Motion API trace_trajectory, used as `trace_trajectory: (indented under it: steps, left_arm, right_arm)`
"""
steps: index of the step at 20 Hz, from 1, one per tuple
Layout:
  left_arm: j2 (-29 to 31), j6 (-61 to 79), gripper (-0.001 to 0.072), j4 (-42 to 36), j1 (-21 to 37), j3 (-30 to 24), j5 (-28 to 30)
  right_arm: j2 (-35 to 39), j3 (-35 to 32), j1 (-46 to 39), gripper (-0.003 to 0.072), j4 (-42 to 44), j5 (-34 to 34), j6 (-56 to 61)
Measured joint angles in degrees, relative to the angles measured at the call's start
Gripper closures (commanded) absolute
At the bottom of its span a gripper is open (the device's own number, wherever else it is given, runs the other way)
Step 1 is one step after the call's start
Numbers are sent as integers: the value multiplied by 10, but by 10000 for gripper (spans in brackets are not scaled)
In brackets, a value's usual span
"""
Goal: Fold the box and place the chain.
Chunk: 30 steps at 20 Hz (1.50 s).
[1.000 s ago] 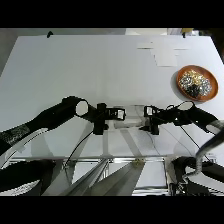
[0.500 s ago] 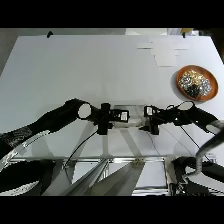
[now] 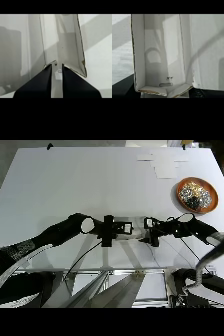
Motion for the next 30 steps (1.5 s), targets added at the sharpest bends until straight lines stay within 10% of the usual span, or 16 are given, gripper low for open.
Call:
trace_trajectory:
  steps: [4,17,20,23,30]
  left_arm:
    - [-8,-1,255,-13,-9,0,2]
    - [-11,-33,51,-17,-14,0,-12]
    - [-10,-52,204,-17,-14,0,-15]
    - [3,-76,699,-16,-13,0,-38]
    - [114,-262,707,52,27,0,-133]
  right_arm:
    - [0,0,0,276,-1,1,-1]
    - [0,0,0,276,-2,1,-1]
    - [0,0,0,276,-1,1,-1]
    - [0,0,0,276,0,1,0]
    - [0,0,0,276,1,0,1]
